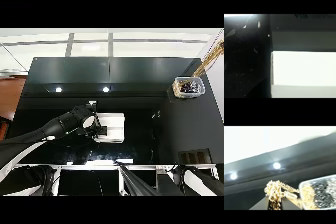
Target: Fold the box and place the chain.
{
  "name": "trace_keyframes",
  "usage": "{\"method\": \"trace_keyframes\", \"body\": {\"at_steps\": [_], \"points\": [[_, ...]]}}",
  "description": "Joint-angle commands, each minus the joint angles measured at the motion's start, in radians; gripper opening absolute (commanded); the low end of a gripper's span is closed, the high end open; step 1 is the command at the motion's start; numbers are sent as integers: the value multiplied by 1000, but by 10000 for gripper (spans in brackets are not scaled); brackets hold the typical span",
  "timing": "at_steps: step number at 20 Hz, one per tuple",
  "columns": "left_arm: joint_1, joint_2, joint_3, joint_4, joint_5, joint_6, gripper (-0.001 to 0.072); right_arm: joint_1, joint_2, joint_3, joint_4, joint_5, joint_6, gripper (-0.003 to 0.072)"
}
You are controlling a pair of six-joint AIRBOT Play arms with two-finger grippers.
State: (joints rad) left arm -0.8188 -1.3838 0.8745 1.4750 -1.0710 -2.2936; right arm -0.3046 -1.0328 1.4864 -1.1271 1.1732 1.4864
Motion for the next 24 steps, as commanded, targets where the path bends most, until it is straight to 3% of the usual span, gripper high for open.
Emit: {"method": "trace_keyframes", "body": {"at_steps": [1,9,16,24], "points": [[0,0,0,0,4,0,30,49,124,0,84,103,-56,17],[0,0,0,1,4,0,31,315,199,-2,195,263,-66,17],[0,0,0,0,4,0,31,589,198,-6,202,269,-54,17],[0,0,0,0,15,0,30,814,145,-29,210,179,-19,17]]}}
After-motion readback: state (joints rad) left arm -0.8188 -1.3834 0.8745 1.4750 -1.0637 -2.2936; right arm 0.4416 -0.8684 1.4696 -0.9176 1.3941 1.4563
